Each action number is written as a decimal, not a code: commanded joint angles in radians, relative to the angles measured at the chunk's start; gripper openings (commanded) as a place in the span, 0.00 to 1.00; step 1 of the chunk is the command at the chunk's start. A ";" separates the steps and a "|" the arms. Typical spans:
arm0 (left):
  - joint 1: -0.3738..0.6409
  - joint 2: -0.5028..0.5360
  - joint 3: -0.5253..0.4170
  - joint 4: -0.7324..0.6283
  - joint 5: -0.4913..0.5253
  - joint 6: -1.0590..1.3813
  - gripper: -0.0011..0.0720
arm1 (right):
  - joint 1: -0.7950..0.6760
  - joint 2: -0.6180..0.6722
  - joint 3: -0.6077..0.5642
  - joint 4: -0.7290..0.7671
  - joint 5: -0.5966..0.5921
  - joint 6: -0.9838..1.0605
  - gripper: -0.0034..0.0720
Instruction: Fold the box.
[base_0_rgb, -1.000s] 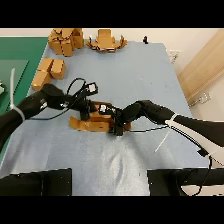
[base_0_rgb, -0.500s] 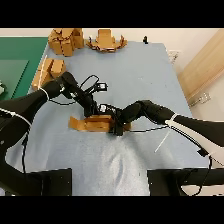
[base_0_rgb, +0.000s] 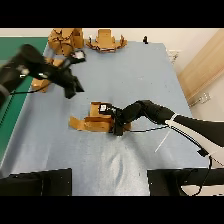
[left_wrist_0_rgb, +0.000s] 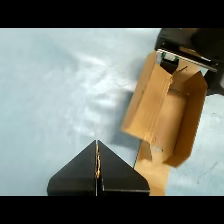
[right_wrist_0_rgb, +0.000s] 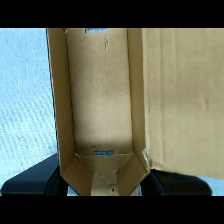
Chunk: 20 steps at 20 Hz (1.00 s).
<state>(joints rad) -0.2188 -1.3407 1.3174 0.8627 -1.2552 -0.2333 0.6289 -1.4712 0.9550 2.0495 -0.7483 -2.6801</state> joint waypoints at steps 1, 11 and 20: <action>0.111 0.245 -0.202 0.007 0.057 0.119 0.03 | 0.000 0.000 -0.001 0.001 -0.003 0.010 0.05; -0.014 0.263 -0.616 0.033 0.310 0.384 0.95 | 0.001 0.000 -0.001 0.035 -0.014 0.013 0.05; -0.154 0.156 -0.611 0.032 0.380 0.410 0.95 | 0.001 0.000 -0.001 0.034 -0.019 0.013 0.05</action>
<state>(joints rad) -0.3355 -1.1683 0.7074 0.8948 -0.9249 0.1699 0.6292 -1.4715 0.9546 2.0830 -0.7643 -2.6675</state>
